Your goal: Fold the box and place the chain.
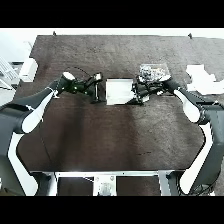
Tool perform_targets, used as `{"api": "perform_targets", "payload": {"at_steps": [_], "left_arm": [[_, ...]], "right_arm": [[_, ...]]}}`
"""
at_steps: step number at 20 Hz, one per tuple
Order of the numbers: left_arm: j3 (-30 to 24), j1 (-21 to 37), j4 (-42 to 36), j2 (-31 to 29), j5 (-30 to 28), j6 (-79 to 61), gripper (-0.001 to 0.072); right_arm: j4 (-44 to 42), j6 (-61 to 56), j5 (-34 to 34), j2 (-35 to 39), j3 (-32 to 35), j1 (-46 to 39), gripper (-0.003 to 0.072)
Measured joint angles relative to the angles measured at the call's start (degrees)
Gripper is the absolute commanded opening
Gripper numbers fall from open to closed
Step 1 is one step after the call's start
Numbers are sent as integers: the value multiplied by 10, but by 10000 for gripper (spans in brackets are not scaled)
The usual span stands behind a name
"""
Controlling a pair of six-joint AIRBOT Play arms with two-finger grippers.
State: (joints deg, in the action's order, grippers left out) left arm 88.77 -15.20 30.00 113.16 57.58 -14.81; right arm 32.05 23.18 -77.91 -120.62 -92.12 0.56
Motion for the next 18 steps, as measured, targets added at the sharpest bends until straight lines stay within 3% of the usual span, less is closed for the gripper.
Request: {"api": "perform_targets", "payload": {"at_steps": [18], "left_arm": [[0, -2, -7, 2, 22, -7, 720]], "right_arm": [[-1, -2, 0, 0, 0, 0, 414]]}}
